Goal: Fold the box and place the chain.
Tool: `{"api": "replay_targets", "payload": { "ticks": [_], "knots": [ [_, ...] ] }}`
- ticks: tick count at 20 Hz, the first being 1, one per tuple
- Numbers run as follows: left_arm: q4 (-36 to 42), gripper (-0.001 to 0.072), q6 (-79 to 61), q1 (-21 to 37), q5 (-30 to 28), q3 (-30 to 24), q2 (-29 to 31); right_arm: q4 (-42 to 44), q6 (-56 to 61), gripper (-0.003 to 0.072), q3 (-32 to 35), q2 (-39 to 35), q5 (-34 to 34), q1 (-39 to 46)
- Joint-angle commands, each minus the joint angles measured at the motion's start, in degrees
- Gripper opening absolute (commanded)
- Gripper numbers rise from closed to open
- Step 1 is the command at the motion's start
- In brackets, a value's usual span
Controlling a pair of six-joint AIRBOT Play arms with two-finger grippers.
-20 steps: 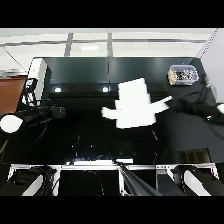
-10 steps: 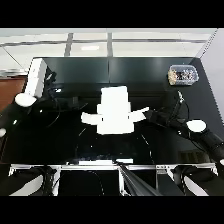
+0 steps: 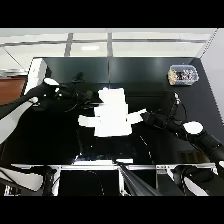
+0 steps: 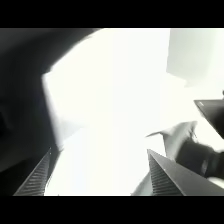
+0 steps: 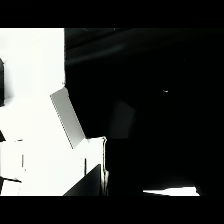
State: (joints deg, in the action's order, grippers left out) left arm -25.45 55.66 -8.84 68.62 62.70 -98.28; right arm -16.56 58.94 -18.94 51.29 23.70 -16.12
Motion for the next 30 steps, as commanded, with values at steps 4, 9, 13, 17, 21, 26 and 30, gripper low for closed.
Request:
{"api": "replay_targets", "payload": {
  "ticks": [4, 9, 13, 17, 21, 26, 30],
  "knots": [
    [-0.4, 0.0562, -11.2, -3.3, 22.1, 9.5, -10.1, 0.0, 0.0, 0.0016, 0.0, 0.0, 0.8, -0.1],
    [-7.2, 0.0271, -16.2, -4.2, 26.0, 15.7, -13.8, -1.5, -0.2, 0.0016, 0.0, 0.0, 2.5, -0.1],
    [-9.9, 0.0226, -16.9, -5.3, 25.6, 18.6, -13.9, -3.1, -0.2, 0.0016, 0.0, 0.0, 3.5, -0.1],
    [-9.9, 0.0221, -16.5, -5.4, 24.6, 19.3, -14.0, -3.7, -0.2, 0.0016, 0.0, 0.0, 3.5, -0.1],
    [-9.9, 0.0027, -16.9, -5.9, 26.8, 19.5, -13.9, -5.6, -3.0, 0.0432, -0.4, 0.0, 3.6, -0.1],
    [-10.0, 0.0021, -16.2, -6.0, 27.1, 20.1, -9.0, -27.0, -4.8, 0.0709, -11.8, -0.1, 14.1, 4.0],
    [-10.1, 0.0022, -21.3, -7.8, 9.1, 8.2, 6.9, -45.5, -4.8, 0.0708, -20.1, -0.1, 21.5, 8.8]
  ]
}}
